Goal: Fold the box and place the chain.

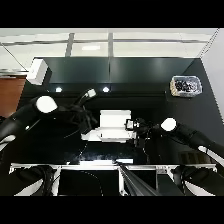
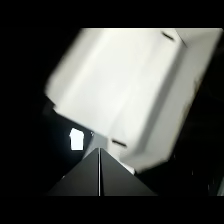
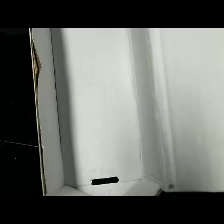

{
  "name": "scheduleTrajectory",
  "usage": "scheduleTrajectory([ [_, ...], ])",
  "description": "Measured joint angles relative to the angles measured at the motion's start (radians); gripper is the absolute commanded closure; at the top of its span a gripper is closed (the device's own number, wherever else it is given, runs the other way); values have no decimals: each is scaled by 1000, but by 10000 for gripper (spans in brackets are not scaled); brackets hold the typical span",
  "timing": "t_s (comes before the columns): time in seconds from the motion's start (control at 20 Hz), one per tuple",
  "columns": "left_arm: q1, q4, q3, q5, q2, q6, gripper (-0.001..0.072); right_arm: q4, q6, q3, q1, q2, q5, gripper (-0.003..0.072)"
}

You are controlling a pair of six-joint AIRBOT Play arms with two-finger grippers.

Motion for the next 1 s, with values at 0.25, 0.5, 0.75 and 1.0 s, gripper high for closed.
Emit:
scheduleTrajectory([
  [0.25,-32,19,-141,23,67,236,-2,0,0,0,0,0,-1,246],
  [0.5,-96,14,-211,259,35,307,22,0,0,0,0,0,-1,247],
  [0.75,-167,-12,-223,351,-2,324,438,0,0,0,0,0,-1,247],
  [1.0,-193,-85,-220,379,-10,328,550,0,0,0,0,0,-1,246],
])
